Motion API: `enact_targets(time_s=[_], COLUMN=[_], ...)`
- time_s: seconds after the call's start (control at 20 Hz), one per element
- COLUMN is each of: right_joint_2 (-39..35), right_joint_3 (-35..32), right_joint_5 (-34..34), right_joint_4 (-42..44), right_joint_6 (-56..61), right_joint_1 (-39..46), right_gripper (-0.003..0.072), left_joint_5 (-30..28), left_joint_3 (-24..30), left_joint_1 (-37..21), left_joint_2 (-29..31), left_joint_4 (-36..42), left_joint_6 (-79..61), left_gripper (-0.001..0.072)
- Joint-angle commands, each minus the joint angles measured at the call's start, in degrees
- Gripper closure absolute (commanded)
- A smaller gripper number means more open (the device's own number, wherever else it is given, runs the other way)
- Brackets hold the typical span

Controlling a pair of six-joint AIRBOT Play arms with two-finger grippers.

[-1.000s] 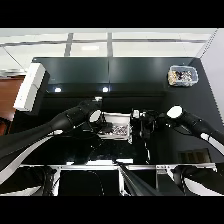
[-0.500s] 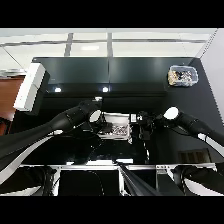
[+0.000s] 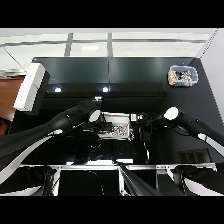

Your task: Fold the box and place the chain.

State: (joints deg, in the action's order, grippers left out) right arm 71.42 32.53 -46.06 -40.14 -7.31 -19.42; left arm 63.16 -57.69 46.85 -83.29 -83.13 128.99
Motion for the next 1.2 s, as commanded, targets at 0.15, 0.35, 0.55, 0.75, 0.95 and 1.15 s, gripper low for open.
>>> enact_targets(time_s=[0.15, 0.35, 0.55, 0.75, 0.95, 1.15], right_joint_2=[-8.4, -17.7, -20.9, -20.6, -19.3, -19.4], right_joint_3=[0.3, 2.2, 2.8, 2.6, 1.5, 2.3], right_joint_5=[-2.3, -11.0, -15.5, -9.5, -3.6, -10.7], right_joint_4=[0.5, 2.7, 18.6, 23.4, 13.2, 7.3], right_joint_6=[26.6, 36.0, 41.1, 42.9, 51.9, 53.4], right_joint_1=[4.6, 5.5, 5.3, 1.3, -1.9, 7.4], right_gripper=[0.0671, 0.0671, 0.0671, 0.067, 0.0349, 0.035], left_joint_5=[0.1, 1.2, 1.4, 1.4, 1.4, 1.4], left_joint_3=[0.0, 0.0, 0.0, 0.0, 0.0, 0.0], left_joint_1=[0.0, 0.0, 0.0, 0.0, 0.0, 0.0], left_joint_2=[-1.1, -1.2, -1.2, -1.2, -1.2, -1.2], left_joint_4=[0.0, 0.2, 1.2, 1.2, 1.2, 1.1], left_joint_6=[0.0, 0.0, 0.1, 0.1, 0.1, 0.0], left_gripper=[0.0683, 0.0683, 0.0683, 0.0683, 0.0683, 0.0683])
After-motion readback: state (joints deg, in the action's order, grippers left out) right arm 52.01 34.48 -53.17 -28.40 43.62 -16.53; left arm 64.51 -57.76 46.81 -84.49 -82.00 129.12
